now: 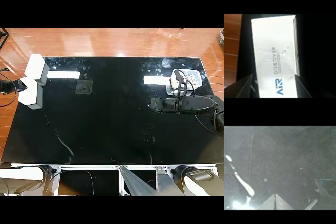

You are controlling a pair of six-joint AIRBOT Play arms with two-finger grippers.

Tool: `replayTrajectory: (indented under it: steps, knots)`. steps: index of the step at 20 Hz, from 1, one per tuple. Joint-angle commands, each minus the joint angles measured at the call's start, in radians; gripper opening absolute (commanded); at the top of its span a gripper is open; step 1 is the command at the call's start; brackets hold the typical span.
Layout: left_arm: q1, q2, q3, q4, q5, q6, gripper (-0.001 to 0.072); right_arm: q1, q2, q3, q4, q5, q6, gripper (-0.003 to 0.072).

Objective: Fold the box and place the chain.

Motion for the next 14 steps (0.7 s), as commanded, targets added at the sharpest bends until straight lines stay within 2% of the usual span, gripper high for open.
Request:
replayTrajectory:
  steps: [1,4,6,7,8,9,11,13,14]
  knots:
    - [0.000,0.003,0.045,0.000,-0.025,-0.006,0.0644,0.000,0.001,0.001,0.000,0.005,0.004,0.0029]
    - [0.000,0.042,0.125,-0.027,-0.070,-0.011,0.0643,0.000,0.001,0.002,0.000,0.034,0.004,0.0029]
    - [-0.004,0.074,0.183,-0.157,-0.097,-0.089,0.0616,0.000,0.001,0.014,-0.024,0.039,0.003,0.0029]
    - [-0.013,0.091,0.206,-0.301,-0.115,-0.130,0.0519,0.006,0.001,0.027,-0.044,0.040,0.003,0.0029]
    - [-0.033,0.111,0.214,-0.419,-0.131,-0.122,0.0300,0.015,0.001,0.045,-0.063,0.047,0.003,0.0029]
    - [-0.066,0.136,0.215,-0.492,-0.150,-0.099,0.0042,0.024,0.001,0.072,-0.097,0.040,0.004,0.0029]
    - [-0.153,0.181,0.214,-0.468,-0.182,-0.088,0.0018,0.034,0.001,0.150,-0.226,-0.043,0.058,0.0029]
    - [-0.248,0.225,0.206,-0.321,-0.230,-0.171,0.0017,0.033,0.003,0.222,-0.443,-0.164,0.196,0.0028]
    - [-0.296,0.253,0.187,-0.243,-0.248,-0.226,0.0018,0.034,0.015,0.235,-0.542,-0.185,0.259,0.0028]
